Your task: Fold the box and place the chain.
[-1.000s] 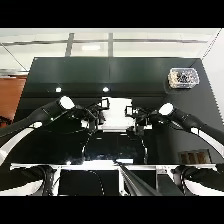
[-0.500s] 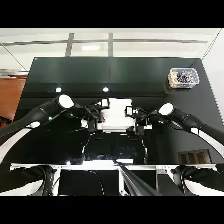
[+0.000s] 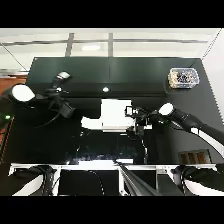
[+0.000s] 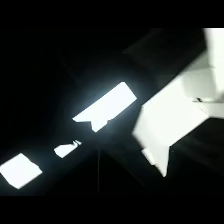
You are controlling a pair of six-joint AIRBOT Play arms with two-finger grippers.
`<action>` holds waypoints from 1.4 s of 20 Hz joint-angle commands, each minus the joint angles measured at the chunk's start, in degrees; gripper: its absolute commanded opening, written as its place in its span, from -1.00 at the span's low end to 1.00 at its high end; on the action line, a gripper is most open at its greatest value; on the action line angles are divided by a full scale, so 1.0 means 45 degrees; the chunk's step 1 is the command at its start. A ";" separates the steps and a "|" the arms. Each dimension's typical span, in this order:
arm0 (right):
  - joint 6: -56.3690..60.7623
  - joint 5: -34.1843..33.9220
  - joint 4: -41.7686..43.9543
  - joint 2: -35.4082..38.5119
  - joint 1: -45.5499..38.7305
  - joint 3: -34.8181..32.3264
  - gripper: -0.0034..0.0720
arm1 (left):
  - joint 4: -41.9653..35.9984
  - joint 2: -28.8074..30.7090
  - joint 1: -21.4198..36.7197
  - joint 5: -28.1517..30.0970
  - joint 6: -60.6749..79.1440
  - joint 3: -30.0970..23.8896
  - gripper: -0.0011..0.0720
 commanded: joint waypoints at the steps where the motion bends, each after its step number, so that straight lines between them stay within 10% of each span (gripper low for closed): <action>1: 0.0010 0.0005 0.0005 0.0000 0.0010 -0.0010 0.31 | -0.0758 0.0126 0.1991 -0.0821 -0.5770 -0.1001 -0.90; 6: 0.0010 0.0005 0.0005 0.0000 0.0010 -0.0010 0.31 | -0.5051 -0.1195 0.2030 -0.1112 -0.4143 -0.2550 -0.90; 25: 0.0010 0.0005 0.0010 0.0000 0.0010 -0.0010 0.31 | -0.8208 -0.3740 -0.1059 0.0806 -0.1117 -0.2540 -0.89; 26: 0.0010 0.0005 0.0010 0.0000 0.0010 -0.0010 0.31 | -0.8150 -0.3716 -0.1030 0.0656 -0.0947 -0.2409 -0.83; 28: 0.0010 0.0000 0.0010 0.0000 0.0010 -0.0010 0.31 | -0.8024 -0.3677 -0.0826 0.0199 -0.0811 -0.2118 0.03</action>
